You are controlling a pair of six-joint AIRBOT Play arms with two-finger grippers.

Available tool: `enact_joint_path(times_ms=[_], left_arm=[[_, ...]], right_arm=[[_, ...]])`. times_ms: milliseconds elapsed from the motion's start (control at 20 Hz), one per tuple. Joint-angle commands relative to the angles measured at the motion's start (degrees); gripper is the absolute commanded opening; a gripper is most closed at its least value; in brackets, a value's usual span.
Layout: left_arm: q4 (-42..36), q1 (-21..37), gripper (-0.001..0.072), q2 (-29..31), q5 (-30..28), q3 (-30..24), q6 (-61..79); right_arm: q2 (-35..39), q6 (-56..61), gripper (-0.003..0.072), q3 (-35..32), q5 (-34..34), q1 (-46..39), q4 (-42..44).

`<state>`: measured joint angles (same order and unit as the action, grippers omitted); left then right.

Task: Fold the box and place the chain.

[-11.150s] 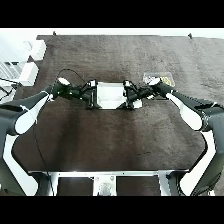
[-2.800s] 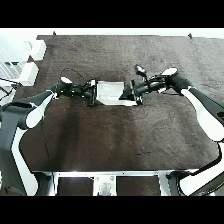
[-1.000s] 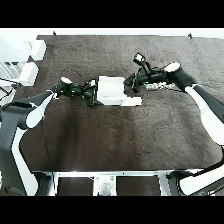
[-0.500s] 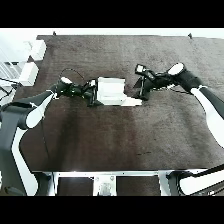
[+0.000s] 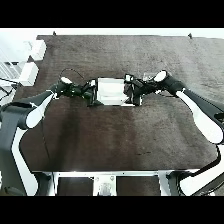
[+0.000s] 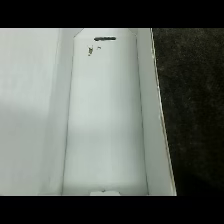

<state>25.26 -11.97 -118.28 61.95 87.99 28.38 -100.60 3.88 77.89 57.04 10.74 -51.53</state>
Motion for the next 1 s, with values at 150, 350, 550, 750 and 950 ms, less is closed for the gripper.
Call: enact_joint_path(times_ms=[150, 350, 550, 750, 950], left_arm=[[0.00, 0.00, 0.0309, -0.02, -0.02, 0.00, 0.04], [0.00, 0.00, 0.0309, -0.02, -0.02, 0.00, 0.07], [0.00, 0.00, 0.0310, -0.02, -0.02, 0.00, 0.15], [0.00, 0.00, 0.0310, -0.02, -0.35, 0.00, 0.15], [0.00, 0.00, 0.0310, -0.02, -0.44, 0.00, 0.15]], right_arm=[[-0.55, -0.31, 0.0324, -0.02, -2.75, 1.86, 3.30], [-0.57, -0.52, 0.0222, -0.02, -4.79, 3.82, 3.41], [-0.55, 0.17, 0.0278, -0.02, -4.96, 3.87, -0.48], [-0.48, 3.21, 0.0507, -0.02, -4.94, 1.40, -4.66], [-0.48, 3.26, 0.0418, -0.02, -4.94, 0.57, -4.70]])
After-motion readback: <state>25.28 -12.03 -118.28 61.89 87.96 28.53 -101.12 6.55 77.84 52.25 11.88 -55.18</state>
